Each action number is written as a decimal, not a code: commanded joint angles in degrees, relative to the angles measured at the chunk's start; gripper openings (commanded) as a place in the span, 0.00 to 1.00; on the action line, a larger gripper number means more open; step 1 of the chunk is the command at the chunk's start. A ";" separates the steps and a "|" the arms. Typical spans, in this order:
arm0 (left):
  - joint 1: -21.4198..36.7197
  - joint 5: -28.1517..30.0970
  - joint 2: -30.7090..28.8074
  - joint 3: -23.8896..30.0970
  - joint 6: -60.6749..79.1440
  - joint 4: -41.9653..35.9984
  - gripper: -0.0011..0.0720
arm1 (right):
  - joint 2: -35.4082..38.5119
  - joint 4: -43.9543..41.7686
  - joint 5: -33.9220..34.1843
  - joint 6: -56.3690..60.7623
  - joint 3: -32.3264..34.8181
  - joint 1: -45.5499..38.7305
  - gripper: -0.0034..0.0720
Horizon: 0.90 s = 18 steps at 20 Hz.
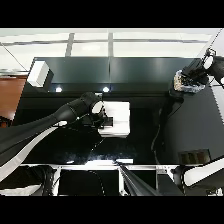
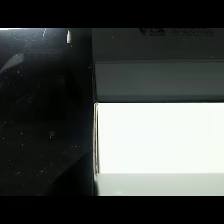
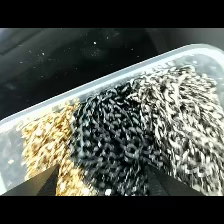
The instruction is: Fold the box and place the chain.
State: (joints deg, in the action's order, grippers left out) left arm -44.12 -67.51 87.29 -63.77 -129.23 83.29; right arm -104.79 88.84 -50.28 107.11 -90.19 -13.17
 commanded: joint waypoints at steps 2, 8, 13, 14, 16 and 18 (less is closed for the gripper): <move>0.07 -0.11 0.00 -0.04 0.00 0.00 0.05 | -3.54 -0.33 -0.52 0.24 -1.53 -0.28 0.79; 0.07 -0.11 0.00 -0.04 0.02 0.00 0.05 | -2.91 -0.28 -8.28 -3.56 -8.94 -0.37 0.07; 0.07 -0.07 0.00 -0.04 0.00 -0.02 0.05 | 4.37 -0.33 -13.31 -11.10 -14.99 -0.39 0.07; 0.07 -0.07 0.00 -0.04 0.02 -0.02 0.05 | 6.64 -0.37 -13.55 -12.31 -15.21 -0.39 0.07; 0.07 -0.07 0.00 -0.04 0.00 -0.02 0.05 | 11.45 -0.35 -13.53 -13.49 -15.26 -0.39 0.07; 0.07 -0.04 0.00 -0.04 0.00 -0.02 0.05 | 16.33 -0.61 -13.60 -14.40 -15.26 -0.39 0.07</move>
